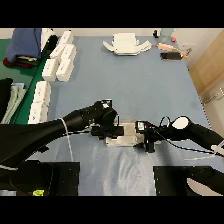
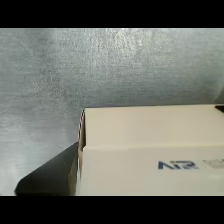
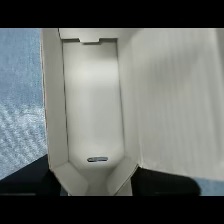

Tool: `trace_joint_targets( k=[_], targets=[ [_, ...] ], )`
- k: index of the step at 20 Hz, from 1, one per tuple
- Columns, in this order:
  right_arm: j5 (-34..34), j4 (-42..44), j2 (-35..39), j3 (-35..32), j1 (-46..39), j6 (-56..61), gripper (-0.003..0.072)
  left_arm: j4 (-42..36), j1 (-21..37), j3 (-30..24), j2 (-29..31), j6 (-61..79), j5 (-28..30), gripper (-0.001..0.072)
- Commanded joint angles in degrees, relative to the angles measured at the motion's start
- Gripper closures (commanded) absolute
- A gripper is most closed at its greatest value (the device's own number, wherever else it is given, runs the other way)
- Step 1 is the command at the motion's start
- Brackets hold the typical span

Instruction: Fold the box.

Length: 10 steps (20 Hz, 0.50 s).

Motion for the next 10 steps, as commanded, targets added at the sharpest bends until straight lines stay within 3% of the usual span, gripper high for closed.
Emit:
trace_joint_targets(
  k=[1, 4, 6, 8, 10],
  targets=[
    [0.0, 0.0, 0.0, 0.0, 0.0, 0.0, 0.0176, 2.5, -1.3, 2.6, -3.1, -1.3, -4.2, 0.0421],
    [0.0, 0.0, 0.0, 0.0, 0.0, 0.0, 0.0176, 5.2, -2.8, 2.8, -4.1, -4.1, -5.5, 0.0424],
    [0.0, 0.0, 0.0, 0.0, 0.0, 0.0, 0.0176, 5.7, -3.4, 2.8, -4.2, -5.1, -5.0, 0.0646],
    [0.0, 0.0, 0.0, 0.0, 0.0, 0.0, 0.0176, 6.8, -4.1, 2.8, -4.2, -5.7, -4.3, 0.0694],
    [0.0, 0.0, 0.0, 0.0, 0.0, 0.0, 0.0176, 7.6, -4.7, 2.9, -4.2, -6.4, -4.4, 0.0694]
  ],
)
